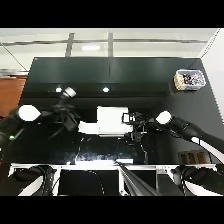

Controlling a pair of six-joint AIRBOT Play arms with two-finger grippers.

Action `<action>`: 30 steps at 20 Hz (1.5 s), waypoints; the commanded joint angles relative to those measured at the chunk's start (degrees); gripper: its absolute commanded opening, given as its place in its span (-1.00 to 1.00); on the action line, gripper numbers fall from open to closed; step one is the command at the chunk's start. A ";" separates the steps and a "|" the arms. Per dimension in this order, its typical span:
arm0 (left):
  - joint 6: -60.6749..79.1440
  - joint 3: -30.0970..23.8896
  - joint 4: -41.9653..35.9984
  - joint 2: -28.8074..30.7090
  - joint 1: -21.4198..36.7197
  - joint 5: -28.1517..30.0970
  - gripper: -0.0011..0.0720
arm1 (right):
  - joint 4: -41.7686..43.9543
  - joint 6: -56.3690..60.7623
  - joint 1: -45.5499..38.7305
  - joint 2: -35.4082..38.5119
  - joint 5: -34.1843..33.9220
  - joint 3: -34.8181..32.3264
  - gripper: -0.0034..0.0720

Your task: Fold the box and place the chain.

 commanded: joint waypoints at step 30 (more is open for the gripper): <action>-5.62 -4.07 -37.42 -19.96 -0.13 -8.09 0.77 | 0.04 0.04 0.04 -0.02 0.00 0.00 -0.41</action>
